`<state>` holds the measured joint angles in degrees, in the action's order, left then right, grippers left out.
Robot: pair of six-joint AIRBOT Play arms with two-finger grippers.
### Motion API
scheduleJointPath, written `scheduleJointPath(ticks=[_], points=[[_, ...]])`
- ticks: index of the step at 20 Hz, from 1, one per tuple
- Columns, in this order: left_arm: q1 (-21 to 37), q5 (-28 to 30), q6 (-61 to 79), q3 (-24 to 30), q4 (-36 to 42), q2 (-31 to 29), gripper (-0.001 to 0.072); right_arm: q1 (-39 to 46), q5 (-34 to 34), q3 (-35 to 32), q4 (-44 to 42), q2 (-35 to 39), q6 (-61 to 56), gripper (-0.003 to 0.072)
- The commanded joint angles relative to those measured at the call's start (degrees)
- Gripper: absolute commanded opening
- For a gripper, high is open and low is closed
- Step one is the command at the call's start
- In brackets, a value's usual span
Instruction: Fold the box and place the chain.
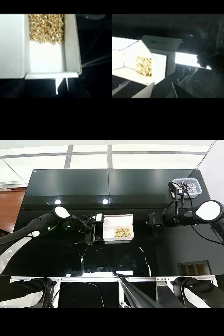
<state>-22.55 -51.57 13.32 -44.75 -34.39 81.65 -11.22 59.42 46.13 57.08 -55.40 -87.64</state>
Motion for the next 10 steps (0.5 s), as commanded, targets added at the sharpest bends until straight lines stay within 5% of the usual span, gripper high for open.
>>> scheduleJointPath(ticks=[1,6,9,10], points=[[-0.1,-0.1,-0.5,0.0,4.5,0.0,0.0711,0.0,-0.2,0.0,0.0,0.0,0.0,0.027],[-0.3,0.3,0.1,0.0,5.5,0.0,0.0683,0.0,-1.2,0.0,0.0,0.0,0.0,0.0269],[-1.2,0.6,0.4,0.0,4.8,0.0,0.0464,0.0,-6.1,0.0,0.0,0.0,0.0,0.027],[-1.5,0.8,0.4,0.0,4.6,0.0,0.0459,0.0,-8.9,0.0,0.0,0.0,0.0,0.0271]])
